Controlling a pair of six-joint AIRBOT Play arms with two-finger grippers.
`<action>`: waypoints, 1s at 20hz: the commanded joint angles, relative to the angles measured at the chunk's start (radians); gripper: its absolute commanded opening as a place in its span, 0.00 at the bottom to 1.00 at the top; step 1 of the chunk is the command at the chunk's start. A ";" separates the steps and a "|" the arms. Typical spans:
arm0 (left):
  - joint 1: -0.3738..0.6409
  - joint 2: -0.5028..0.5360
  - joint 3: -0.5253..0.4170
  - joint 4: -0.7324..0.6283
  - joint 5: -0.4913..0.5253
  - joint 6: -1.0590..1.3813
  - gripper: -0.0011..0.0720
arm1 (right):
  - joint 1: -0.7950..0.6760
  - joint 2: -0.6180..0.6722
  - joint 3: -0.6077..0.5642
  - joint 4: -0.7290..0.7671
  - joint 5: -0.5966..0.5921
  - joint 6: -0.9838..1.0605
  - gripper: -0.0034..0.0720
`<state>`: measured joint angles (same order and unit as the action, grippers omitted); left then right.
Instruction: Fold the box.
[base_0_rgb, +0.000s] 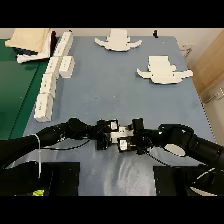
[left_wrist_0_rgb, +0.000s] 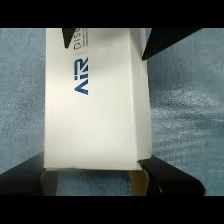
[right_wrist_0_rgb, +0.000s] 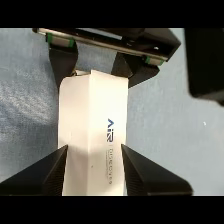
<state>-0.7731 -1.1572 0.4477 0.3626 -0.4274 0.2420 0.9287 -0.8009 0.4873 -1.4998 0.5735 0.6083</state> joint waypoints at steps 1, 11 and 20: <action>0.000 0.000 0.000 0.001 -0.001 0.000 0.73 | 0.000 0.038 0.001 0.004 -0.007 0.000 0.74; 0.000 0.000 0.000 0.001 -0.002 0.000 0.73 | 0.000 0.043 0.001 -0.039 -0.117 0.001 0.71; 0.000 0.000 0.000 0.001 -0.001 0.000 0.73 | 0.000 0.040 0.002 -0.050 -0.130 0.001 0.59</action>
